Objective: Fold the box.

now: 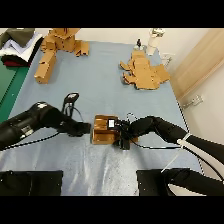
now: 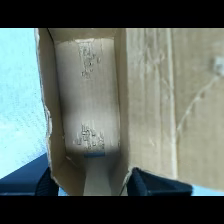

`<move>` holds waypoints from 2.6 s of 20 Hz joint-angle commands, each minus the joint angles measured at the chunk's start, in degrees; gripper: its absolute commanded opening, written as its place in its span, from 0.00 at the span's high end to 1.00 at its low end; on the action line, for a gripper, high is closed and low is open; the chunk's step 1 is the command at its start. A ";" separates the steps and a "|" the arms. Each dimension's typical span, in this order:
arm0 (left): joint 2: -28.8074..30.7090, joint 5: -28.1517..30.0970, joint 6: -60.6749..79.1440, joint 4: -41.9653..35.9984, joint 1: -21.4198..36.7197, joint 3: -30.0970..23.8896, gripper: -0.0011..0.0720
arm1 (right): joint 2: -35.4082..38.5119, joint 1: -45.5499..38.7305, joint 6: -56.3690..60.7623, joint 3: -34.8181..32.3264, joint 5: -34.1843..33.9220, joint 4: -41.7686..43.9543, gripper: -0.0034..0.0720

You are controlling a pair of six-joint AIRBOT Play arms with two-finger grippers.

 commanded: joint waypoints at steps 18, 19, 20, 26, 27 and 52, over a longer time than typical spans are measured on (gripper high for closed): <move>-7.23 -5.73 113.13 -34.88 23.47 -9.09 0.03 | 0.00 -0.02 0.02 -0.04 0.00 0.00 0.37; -7.23 -4.90 114.92 -34.91 22.01 -9.97 0.03 | 0.00 -0.02 0.02 -0.04 0.00 0.00 0.37; -7.26 -3.48 115.34 -34.93 20.20 -10.62 0.03 | 0.00 -0.02 0.02 -0.04 0.00 0.00 0.37; -7.28 4.55 115.32 -36.09 12.00 -11.26 0.03 | 0.00 -0.02 0.02 -0.04 0.00 0.00 0.37; -7.48 6.86 115.30 -36.74 11.28 -11.26 0.03 | 0.00 -0.02 0.02 -0.04 0.00 0.00 0.37; -16.04 11.26 122.25 -46.62 6.58 -8.68 0.03 | 0.00 -0.02 0.02 -0.04 0.00 0.00 0.37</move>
